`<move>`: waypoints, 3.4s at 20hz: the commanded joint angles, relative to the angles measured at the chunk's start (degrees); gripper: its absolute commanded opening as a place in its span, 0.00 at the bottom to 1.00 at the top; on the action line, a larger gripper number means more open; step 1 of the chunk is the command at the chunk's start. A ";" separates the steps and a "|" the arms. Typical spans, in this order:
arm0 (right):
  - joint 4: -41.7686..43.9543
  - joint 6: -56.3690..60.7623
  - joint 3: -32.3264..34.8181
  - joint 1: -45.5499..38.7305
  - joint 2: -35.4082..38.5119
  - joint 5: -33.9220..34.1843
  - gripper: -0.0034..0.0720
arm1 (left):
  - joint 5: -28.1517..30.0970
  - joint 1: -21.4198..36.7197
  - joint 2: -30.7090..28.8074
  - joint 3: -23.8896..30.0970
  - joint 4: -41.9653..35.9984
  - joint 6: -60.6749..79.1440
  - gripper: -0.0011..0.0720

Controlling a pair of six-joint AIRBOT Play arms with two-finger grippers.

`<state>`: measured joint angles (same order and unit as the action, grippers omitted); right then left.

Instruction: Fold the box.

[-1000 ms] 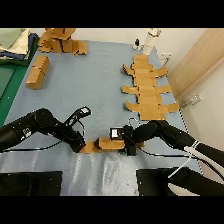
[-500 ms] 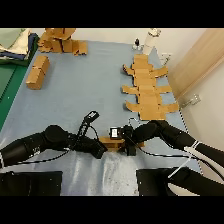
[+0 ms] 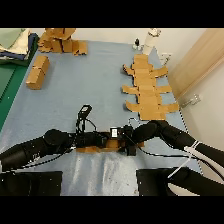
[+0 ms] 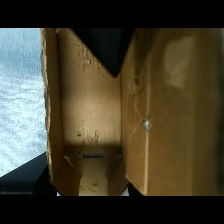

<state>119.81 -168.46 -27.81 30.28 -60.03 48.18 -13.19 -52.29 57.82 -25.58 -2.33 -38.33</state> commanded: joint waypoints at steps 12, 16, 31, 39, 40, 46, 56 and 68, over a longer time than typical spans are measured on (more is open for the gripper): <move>0.00 0.02 -0.02 0.07 0.00 0.35 0.71 | 8.92 -0.11 9.22 -4.00 -5.25 0.48 0.03; -0.02 0.02 -0.02 0.07 0.00 0.35 0.71 | 8.11 0.61 9.31 -3.93 -5.18 1.03 0.03; -0.02 0.00 -0.02 0.07 0.00 0.28 0.71 | 1.20 1.14 0.46 -3.93 -2.84 1.57 0.03; -0.04 0.00 -0.02 0.04 0.00 0.31 0.71 | -0.17 5.60 4.28 -3.93 -2.64 4.70 0.03; -0.04 0.00 -0.02 0.07 0.00 0.31 0.71 | -0.39 5.60 4.96 -3.96 -2.64 4.96 0.03; -0.04 0.00 -0.02 0.07 0.00 0.31 0.71 | -2.36 5.60 8.15 -5.03 -3.45 5.84 0.03; -0.04 0.00 -0.02 0.07 0.00 0.31 0.71 | -5.07 5.70 13.88 -5.07 -4.04 5.31 0.03; -0.04 0.00 -0.02 0.04 0.00 0.76 0.71 | -6.69 12.48 9.73 -5.05 4.20 5.31 0.03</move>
<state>119.79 -168.46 -27.81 30.35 -60.07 48.73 -19.55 -41.41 70.13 -30.63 -2.33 -33.01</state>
